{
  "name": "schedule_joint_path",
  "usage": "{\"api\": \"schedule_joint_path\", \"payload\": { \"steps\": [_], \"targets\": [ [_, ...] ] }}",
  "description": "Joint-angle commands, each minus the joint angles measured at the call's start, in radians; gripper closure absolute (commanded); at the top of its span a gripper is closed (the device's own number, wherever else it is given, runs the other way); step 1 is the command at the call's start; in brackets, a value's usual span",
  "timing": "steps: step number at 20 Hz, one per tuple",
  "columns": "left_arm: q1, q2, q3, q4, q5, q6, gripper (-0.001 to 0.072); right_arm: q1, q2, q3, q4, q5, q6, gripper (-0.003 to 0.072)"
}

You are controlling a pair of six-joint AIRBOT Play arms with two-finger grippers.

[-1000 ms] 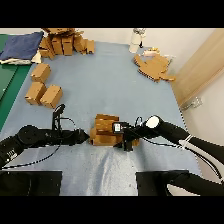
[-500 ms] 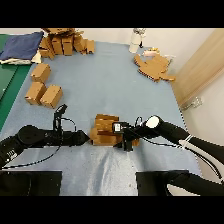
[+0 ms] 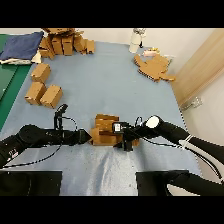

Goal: Fold the box.

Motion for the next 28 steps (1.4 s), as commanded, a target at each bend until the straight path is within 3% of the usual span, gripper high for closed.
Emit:
{"api": "schedule_joint_path", "payload": {
  "steps": [1,3,9,20,28],
  "targets": [
    [-0.018,-0.031,0.034,0.013,0.01,-0.034,0.0313,0.001,0.001,0.0,0.0,0.0,0.0,0.0106],
    [-0.052,-0.06,0.076,0.097,0.009,-0.11,0.0313,0.001,0.001,0.0,0.0,0.0,0.0,0.0106],
    [-0.188,-0.125,0.192,0.55,-0.016,-0.542,0.0313,0.001,0.001,0.0,0.0,0.0,0.0,0.0106],
    [-0.335,-0.343,0.455,0.883,-0.247,-0.751,0.0313,0.001,0.001,0.0,0.0,0.001,0.0,0.0106],
    [-0.361,-0.419,0.512,1.016,-0.321,-0.975,0.0313,0.001,0.001,0.0,0.0,0.001,0.0,0.0106]
  ]
}}
